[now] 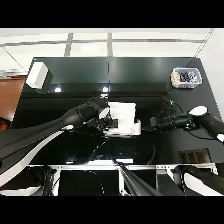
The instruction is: Fold the box and place the chain.
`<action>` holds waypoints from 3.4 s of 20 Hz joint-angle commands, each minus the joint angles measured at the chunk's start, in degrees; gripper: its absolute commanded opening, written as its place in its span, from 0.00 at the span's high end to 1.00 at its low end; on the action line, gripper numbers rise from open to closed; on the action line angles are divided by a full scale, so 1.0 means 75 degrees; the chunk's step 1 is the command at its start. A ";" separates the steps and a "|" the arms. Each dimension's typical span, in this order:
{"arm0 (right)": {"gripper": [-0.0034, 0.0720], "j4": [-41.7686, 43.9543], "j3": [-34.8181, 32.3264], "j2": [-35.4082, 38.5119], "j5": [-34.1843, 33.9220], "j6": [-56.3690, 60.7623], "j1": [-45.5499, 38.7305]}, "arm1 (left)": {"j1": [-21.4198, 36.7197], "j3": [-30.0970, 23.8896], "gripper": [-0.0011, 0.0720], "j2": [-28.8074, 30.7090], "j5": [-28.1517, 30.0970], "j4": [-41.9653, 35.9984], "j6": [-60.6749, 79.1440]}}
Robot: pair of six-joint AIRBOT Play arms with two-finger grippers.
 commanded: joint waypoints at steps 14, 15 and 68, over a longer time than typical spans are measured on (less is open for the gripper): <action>0.29 -0.0131 0.0752 -0.0044 -0.0638 0.1411 0.1760 | -0.0003 0.0003 0.94 0.0006 0.0006 0.0006 0.0000; 0.30 -0.0440 0.0912 -0.0044 -0.0810 0.1824 0.2028 | -0.0003 0.0003 0.94 0.0006 0.0006 0.0006 0.0000; 0.75 -0.6513 0.3398 -0.1772 -0.0612 0.9323 0.5636 | -0.0003 0.0003 0.94 0.0006 0.0003 0.0000 0.0000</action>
